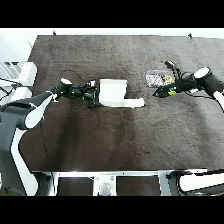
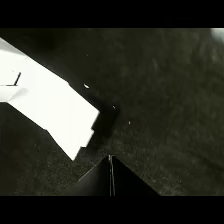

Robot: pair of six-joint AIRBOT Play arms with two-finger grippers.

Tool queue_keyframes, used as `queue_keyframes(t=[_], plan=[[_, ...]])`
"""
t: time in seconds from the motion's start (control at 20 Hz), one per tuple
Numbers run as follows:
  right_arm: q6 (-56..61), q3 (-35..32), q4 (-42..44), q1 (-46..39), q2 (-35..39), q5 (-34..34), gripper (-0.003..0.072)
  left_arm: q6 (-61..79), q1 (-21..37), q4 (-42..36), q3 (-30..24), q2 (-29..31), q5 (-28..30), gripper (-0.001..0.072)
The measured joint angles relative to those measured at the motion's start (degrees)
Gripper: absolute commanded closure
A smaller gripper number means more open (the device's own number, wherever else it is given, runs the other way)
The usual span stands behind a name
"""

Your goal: Fold the box and place the chain.

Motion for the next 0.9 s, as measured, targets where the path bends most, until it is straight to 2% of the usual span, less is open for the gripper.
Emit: queue_keyframes(t=[0.45,0.9], plan=[[7.0,-1.8,8.2,0.1,-9.7,0.1,0.0680,0.0,0.0,0.0,0.0,0.0,0.0,0.0362],[4.5,-1.9,19.3,7.9,-12.5,-2.4,0.0680,0.0,0.0,0.0,0.0,0.0,0.0,0.0362]])
